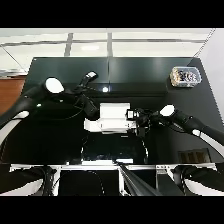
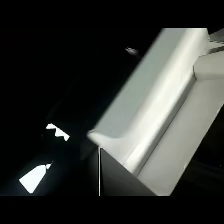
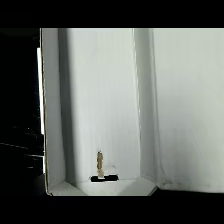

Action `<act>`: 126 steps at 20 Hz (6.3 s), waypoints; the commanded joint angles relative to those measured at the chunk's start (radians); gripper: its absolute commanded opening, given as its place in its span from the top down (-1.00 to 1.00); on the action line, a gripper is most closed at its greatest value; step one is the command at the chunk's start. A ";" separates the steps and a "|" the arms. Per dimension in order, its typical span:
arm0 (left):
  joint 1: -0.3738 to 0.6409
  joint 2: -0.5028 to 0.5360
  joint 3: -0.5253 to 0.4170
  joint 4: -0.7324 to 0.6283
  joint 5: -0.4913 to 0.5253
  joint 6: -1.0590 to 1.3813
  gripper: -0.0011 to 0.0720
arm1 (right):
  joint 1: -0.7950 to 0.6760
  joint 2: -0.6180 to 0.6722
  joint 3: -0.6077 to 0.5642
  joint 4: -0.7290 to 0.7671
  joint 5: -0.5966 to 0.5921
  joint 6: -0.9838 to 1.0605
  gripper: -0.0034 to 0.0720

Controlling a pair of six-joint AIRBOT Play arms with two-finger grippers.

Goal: Fold the box and place the chain.

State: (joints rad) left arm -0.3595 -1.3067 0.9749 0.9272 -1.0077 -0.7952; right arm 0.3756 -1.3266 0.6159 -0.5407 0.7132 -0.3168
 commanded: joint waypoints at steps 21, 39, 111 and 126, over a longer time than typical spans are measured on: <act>-0.100 0.053 -0.252 -0.122 0.172 0.736 0.51 | 0.000 0.000 0.000 -0.001 0.000 0.000 -0.39; -0.110 -0.022 -0.252 -0.266 0.196 0.774 0.08 | 0.000 0.000 0.000 -0.001 0.000 0.000 -0.39; -0.134 -0.146 0.029 0.068 -0.056 -0.808 -0.28 | 0.001 0.000 0.000 -0.003 0.000 0.001 -0.39; -0.427 -0.188 0.129 0.591 -0.046 -1.332 -0.28 | 0.001 0.000 0.000 -0.003 0.000 0.001 -0.39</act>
State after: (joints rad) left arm -0.7448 -1.4738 1.0786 1.4525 -1.0367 -2.0350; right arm 0.3756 -1.3266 0.6163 -0.5434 0.7132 -0.3157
